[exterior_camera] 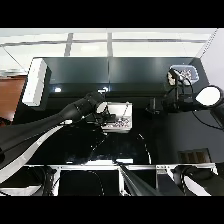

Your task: Fold the box and place the chain.

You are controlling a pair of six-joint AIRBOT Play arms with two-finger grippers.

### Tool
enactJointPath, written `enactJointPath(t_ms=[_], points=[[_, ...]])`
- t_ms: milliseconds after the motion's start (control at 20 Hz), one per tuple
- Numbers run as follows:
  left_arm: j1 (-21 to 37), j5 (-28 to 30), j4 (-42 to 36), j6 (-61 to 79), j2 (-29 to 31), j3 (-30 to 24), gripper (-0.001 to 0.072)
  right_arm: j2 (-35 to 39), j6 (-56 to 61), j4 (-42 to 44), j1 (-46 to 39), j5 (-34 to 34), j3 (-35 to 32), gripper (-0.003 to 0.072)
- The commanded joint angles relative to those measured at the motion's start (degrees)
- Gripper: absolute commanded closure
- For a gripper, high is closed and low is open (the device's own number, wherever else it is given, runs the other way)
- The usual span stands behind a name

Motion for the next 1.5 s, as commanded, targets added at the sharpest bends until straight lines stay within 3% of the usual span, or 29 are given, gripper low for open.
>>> enactJointPath(t_ms=[0,300,350,400,1000,1100,1150,1200,1250,1450], points=[[0.0,0.0,-0.2,0.0,0.0,0.0,0.0682,0.5,-1.6,3.6,2.3,1.0,-2.0,0.037],[0.0,-0.1,-0.2,0.0,0.0,0.0,0.0681,-1.2,2.6,10.7,12.5,-20.5,-6.9,0.0369],[0.0,-0.1,-0.1,0.0,0.0,0.0,0.0682,-1.7,2.6,11.9,13.3,-23.1,-6.9,0.0318],[0.0,-0.1,-0.1,0.0,0.0,0.0,0.0682,-2.4,2.6,13.1,13.8,-24.9,-6.9,0.0137],[0.0,0.0,-0.2,0.0,0.0,0.0,0.0682,-6.0,2.5,16.9,16.2,-31.4,-6.9,0.0156],[0.0,0.0,-0.1,0.0,0.0,0.0,0.0682,-6.0,2.5,16.8,16.4,-31.3,-6.9,0.037],[0.0,0.0,-0.1,0.0,0.0,0.0,0.0682,-6.0,2.5,16.8,16.4,-31.3,-6.9,0.0398],[0.0,0.0,-0.1,0.0,0.0,0.0,0.0682,-6.0,1.9,16.7,16.4,-31.3,-6.8,0.0605],[0.0,0.0,-0.1,0.0,0.0,0.0,0.0682,-5.9,0.4,16.6,16.3,-31.1,-6.8,0.067],[0.0,0.0,-0.1,0.0,0.0,0.0,0.0682,-3.3,-4.8,11.4,14.3,-22.4,-3.3,0.0671]])
